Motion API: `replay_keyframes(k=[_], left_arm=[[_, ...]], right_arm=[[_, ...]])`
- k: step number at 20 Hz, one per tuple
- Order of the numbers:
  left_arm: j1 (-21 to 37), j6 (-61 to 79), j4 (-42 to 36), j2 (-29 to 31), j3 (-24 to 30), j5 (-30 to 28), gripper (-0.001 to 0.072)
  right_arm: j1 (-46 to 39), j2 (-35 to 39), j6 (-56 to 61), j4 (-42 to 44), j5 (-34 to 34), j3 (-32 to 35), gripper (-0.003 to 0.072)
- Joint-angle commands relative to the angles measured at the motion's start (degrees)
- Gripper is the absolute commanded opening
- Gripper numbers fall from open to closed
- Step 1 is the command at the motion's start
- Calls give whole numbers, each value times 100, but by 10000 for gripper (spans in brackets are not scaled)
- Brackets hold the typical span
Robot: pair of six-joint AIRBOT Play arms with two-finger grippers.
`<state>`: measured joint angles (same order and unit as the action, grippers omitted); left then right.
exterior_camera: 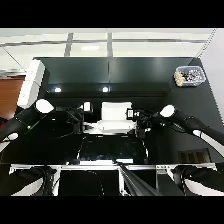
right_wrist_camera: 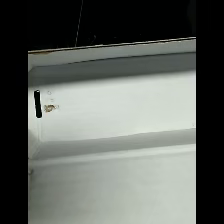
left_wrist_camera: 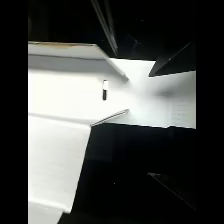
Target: Fold the box and place the chain.
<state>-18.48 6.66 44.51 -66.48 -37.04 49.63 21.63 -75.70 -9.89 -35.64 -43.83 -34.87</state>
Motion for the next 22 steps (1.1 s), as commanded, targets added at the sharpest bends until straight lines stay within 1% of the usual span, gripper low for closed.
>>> replay_keyframes(k=[1, 2, 3, 4, 7, 9, 11, 12, 13, 14, 16, 19, 22], left_arm=[[-210, 533, 195, -11, 42, -138, 683], [-332, 483, 195, -11, 42, -168, 673], [-437, 396, 173, -13, 42, -208, 604], [-514, 319, 140, -20, 42, -254, 557], [-625, 256, -15, -164, 42, -278, 554], [-625, 208, -354, -321, 42, -282, 481], [-638, 205, -531, -411, 35, -323, 470], [-649, 203, -579, -422, 37, -332, 368], [-654, 195, -660, -424, 37, -297, 317], [-654, 192, -737, -424, 37, -247, 281], [-654, 188, -785, -424, 37, -234, 270], [-656, 192, -1150, -461, 37, -278, 264], [-852, 219, -1528, -675, 35, -332, 265]], right_arm=[[2, -2, 2, 2, 2, -4, 130], [2, -2, 2, 2, 0, -4, 130], [2, -2, 2, 2, 0, -4, 130], [2, -2, 2, 2, 0, -4, 130], [2, -4, 2, 2, 0, -4, 130], [2, -2, 2, 2, 0, -4, 130], [2, -2, 2, 2, 0, -4, 130], [2, -2, 2, 2, 0, -4, 130], [2, -2, 2, 2, 0, -4, 130], [2, -2, 2, 2, 0, -4, 130], [2, -2, 2, 2, 0, -4, 130], [2, -2, 2, 2, 0, -4, 130], [2, -2, 2, 2, 0, -4, 130]])
